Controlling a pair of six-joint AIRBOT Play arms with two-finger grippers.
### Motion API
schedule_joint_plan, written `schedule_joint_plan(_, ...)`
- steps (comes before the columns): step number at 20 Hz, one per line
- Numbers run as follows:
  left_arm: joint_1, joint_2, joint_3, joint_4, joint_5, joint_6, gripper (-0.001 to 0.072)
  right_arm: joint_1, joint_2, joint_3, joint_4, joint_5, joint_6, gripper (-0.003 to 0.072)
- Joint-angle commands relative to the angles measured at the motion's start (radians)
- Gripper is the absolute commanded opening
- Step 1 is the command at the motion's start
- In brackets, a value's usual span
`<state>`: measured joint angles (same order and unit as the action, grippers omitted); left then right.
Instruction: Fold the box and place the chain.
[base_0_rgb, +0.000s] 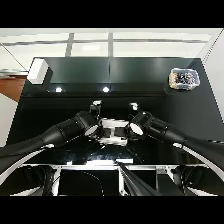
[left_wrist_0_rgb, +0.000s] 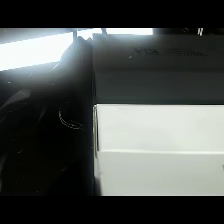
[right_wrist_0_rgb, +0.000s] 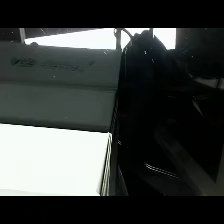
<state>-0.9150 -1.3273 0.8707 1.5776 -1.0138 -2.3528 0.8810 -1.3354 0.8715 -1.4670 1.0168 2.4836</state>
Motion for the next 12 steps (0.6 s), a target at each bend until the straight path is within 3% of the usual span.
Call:
schedule_joint_plan(1,0.000,-0.001,0.000,0.000,0.000,0.000,0.0028,0.001,-0.011,0.002,0.000,0.001,0.005,0.0227)
schedule_joint_plan(3,0.000,-0.001,0.000,0.000,0.000,0.000,0.0028,0.002,-0.012,0.002,0.000,0.001,0.008,0.0225)
schedule_joint_plan(5,0.000,-0.001,0.000,0.000,0.000,0.000,0.0028,0.004,-0.013,0.002,-0.001,0.000,0.008,0.0129)
schedule_joint_plan(9,0.000,-0.001,0.000,0.000,0.000,0.000,0.0028,0.006,-0.013,0.002,-0.004,0.000,0.027,0.0069)
schedule_joint_plan(12,0.000,-0.001,0.000,0.000,0.000,0.000,0.0028,0.006,-0.013,0.002,-0.005,0.000,0.027,0.0066)
